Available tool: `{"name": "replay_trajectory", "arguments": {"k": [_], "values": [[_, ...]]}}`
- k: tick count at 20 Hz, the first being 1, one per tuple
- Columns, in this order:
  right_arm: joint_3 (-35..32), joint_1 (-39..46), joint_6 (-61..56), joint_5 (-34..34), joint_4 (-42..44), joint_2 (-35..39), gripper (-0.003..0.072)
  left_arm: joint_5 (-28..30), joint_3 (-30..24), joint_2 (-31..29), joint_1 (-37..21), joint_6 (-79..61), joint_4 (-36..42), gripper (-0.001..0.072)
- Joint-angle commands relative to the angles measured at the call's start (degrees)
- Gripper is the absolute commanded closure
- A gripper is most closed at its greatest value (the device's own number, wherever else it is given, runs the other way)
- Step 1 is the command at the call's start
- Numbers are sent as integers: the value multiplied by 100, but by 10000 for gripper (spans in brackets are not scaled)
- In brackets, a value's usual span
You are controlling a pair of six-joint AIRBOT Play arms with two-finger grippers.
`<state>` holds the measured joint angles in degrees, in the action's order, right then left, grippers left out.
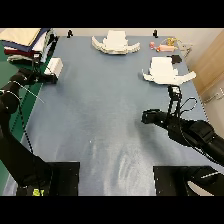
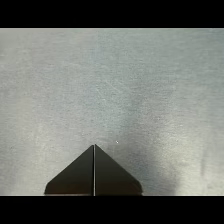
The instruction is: Fold the box.
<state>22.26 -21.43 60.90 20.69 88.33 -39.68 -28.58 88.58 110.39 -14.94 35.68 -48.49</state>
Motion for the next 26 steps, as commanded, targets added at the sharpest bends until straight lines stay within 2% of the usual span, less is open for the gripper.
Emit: {"name": "replay_trajectory", "arguments": {"k": [1, 5, 7, 8, 9, 10, 13, 16, 17, 19, 22, 26], "values": [[4, 2, -7, -2, 2, 0, 681, -549, 7, -234, -94, 2, -295, 6], [4, 2, -4, 0, 0, -2, 681, -1720, 7, -1005, -376, 378, -942, 6], [66, 2, -4, 63, 153, -17, 681, -2376, 7, -1510, -498, 542, -981, 7], [184, 0, 4, 205, 214, -66, 681, -2664, 7, -1744, -518, 778, -984, 71], [400, 0, 90, 433, 212, -173, 681, -3058, 7, -1985, -514, 1097, -981, 492], [667, 0, 297, 682, 203, -334, 681, -3410, 7, -2208, -472, 1152, -962, 692], [1714, 0, 732, 1451, 212, -1093, 681, -4044, 4, -2629, -76, 1335, -942, 694], [2859, -98, 1180, 2098, 343, -2017, 681, -4673, -7, -2728, 754, 1939, -942, 695], [3226, -136, 1255, 2282, 455, -2317, 681, -4697, -94, -2728, 1102, 2306, -940, 695], [3823, -227, 1309, 2653, 566, -2800, 681, -4553, -382, -2730, 1812, 2625, -940, 697], [4380, -391, 1311, 3303, 605, -3340, 681, -4129, -1047, -2855, 2776, 2820, -973, 698], [4470, -710, 1311, 3453, 605, -3637, 681, -3357, -2208, -3550, 3375, 3195, -1003, 698]]}}
